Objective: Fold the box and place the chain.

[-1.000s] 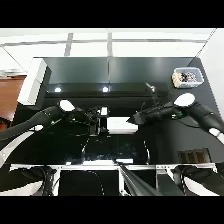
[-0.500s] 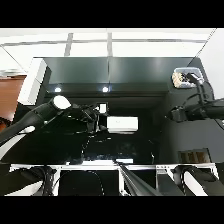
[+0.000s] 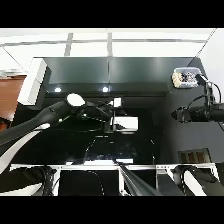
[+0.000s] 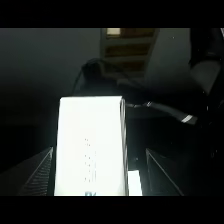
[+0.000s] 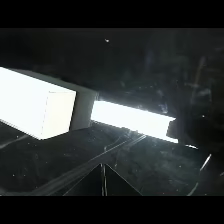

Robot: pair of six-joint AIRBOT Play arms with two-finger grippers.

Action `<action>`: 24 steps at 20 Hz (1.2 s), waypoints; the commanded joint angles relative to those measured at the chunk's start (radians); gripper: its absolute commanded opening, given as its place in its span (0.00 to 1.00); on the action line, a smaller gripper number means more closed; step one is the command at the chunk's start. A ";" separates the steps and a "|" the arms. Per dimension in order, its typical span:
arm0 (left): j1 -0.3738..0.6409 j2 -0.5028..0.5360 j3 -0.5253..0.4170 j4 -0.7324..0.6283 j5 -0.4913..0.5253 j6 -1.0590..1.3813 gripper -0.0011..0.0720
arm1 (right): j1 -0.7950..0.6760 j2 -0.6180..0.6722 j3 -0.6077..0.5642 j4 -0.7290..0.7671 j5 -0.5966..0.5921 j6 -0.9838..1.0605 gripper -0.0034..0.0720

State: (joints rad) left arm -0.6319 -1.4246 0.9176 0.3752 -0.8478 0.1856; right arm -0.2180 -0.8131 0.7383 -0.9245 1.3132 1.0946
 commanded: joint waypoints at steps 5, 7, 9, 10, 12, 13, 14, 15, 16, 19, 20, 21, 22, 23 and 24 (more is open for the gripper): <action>-0.035 -0.119 0.076 0.013 0.013 -0.067 0.99 | -0.002 0.002 -0.043 0.000 -0.024 -0.004 0.07; -0.034 -0.120 0.076 0.026 0.030 -0.090 0.99 | -0.002 0.002 -0.043 0.000 -0.038 -0.004 0.07; -0.034 -0.120 0.076 0.035 0.043 -0.090 0.99 | -0.002 0.002 -0.043 0.000 -0.040 -0.004 0.07; -0.033 -0.120 0.076 0.035 0.043 -0.090 0.99 | -0.002 0.002 -0.043 0.000 -0.040 -0.004 0.07; -0.033 -0.120 0.076 0.036 0.043 -0.090 0.99 | -0.002 0.002 -0.043 0.000 -0.040 -0.004 0.07; -0.033 -0.120 0.076 0.036 0.043 -0.090 0.99 | -0.002 0.002 -0.043 0.000 -0.040 -0.004 0.07; -0.034 -0.120 0.076 0.036 0.039 -0.090 0.99 | -0.002 0.002 -0.043 0.000 -0.040 -0.004 0.07; -0.034 -0.120 0.076 0.037 0.030 -0.090 0.99 | -0.002 0.002 -0.043 0.000 -0.040 -0.004 0.07; -0.035 -0.120 0.076 0.040 0.024 -0.090 0.99 | -0.002 0.002 -0.043 0.000 -0.040 -0.004 0.07; -0.035 -0.120 0.076 0.073 0.020 -0.101 0.99 | -0.002 0.002 -0.043 0.000 -0.040 -0.004 0.07; -0.035 -0.120 0.076 0.089 0.016 -0.116 0.99 | -0.002 0.002 -0.043 0.000 -0.040 -0.004 0.07; -0.035 -0.120 0.076 0.106 0.005 -0.115 0.99 | -0.002 0.002 -0.043 0.000 -0.040 -0.004 0.07; -0.035 -0.120 0.076 0.126 -0.001 -0.116 0.99 | -0.002 0.002 -0.043 0.000 -0.040 -0.004 0.07; -0.038 -0.120 0.076 0.141 -0.001 -0.116 0.99 | -0.002 0.002 -0.043 0.000 -0.040 -0.004 0.07; -0.038 -0.120 0.076 0.152 0.001 -0.115 0.99 | -0.002 0.002 -0.043 0.000 -0.040 -0.004 0.07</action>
State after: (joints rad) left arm -0.6678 -1.5436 0.9928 0.4801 -0.8379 0.0772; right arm -0.2192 -0.8120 0.6960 -0.9249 1.2732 1.0901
